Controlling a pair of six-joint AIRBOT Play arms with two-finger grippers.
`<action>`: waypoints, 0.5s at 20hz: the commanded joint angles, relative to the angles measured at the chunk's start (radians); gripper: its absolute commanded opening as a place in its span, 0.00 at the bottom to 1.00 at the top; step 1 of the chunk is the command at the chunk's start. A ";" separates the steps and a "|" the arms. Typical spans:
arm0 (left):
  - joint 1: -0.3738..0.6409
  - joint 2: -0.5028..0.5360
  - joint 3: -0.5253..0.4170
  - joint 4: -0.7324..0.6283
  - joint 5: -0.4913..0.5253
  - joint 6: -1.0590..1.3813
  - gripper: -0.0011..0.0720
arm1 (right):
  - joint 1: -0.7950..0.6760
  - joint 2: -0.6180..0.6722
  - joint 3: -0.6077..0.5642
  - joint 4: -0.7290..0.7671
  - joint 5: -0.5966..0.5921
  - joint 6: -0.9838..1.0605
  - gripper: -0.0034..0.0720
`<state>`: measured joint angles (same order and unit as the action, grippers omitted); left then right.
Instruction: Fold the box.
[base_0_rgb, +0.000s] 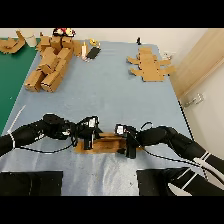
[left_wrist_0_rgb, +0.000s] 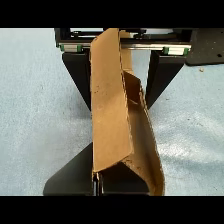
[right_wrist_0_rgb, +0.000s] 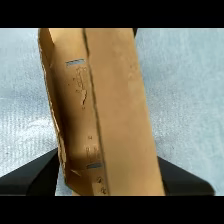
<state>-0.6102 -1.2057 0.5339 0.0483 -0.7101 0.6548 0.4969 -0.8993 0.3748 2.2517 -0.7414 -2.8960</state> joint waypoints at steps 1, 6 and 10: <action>0.001 -0.001 0.001 0.000 0.000 0.000 0.03 | -0.001 -0.021 -0.003 -0.017 -0.005 0.000 0.99; 0.001 -0.001 0.001 0.000 0.001 0.000 0.03 | -0.001 -0.021 -0.003 -0.045 -0.005 -0.055 0.99; 0.001 -0.001 0.001 0.000 0.001 0.000 0.03 | -0.001 -0.022 -0.003 -0.044 -0.003 -0.108 0.99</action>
<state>-0.6102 -1.2057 0.5339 0.0483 -0.7097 0.6544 0.4965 -0.9199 0.3721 2.2131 -0.7452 -2.9688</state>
